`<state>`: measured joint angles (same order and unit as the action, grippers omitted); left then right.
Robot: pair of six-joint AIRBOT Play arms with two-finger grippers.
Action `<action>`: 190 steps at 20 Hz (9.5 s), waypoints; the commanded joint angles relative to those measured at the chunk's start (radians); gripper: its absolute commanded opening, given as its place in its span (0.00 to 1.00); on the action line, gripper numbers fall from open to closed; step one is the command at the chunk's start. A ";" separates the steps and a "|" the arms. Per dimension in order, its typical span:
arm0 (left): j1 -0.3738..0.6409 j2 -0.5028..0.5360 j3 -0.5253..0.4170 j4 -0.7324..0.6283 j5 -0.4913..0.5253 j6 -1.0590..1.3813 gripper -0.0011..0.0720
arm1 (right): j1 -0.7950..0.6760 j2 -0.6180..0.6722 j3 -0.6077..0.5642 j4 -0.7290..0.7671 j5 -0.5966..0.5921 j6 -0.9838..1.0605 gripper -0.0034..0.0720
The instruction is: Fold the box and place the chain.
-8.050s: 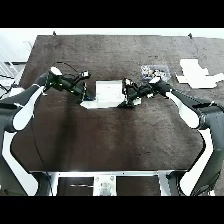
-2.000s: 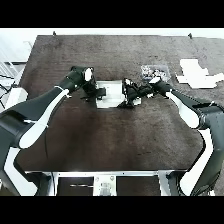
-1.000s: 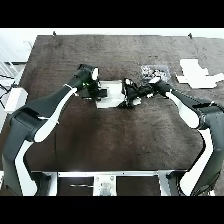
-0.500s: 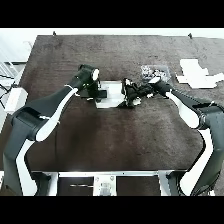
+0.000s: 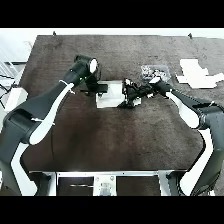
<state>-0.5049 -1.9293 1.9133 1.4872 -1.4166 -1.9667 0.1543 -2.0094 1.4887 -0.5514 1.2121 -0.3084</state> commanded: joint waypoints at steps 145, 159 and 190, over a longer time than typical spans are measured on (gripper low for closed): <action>0.310 -0.115 -0.374 -0.995 0.281 2.360 0.51 | -0.113 0.077 0.000 -0.090 0.075 0.100 1.00; 0.309 -0.115 -0.374 -0.995 0.282 2.360 0.51 | -0.084 0.180 -0.006 0.130 0.078 0.293 0.06; 0.310 -0.115 -0.374 -0.995 0.283 2.360 0.51 | -0.089 0.289 -0.042 -0.268 -0.037 0.410 0.84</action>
<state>-0.1955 -2.0449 1.5391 0.4927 -1.1343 0.3939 0.0700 -1.7451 1.4811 -0.6678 1.1557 0.1444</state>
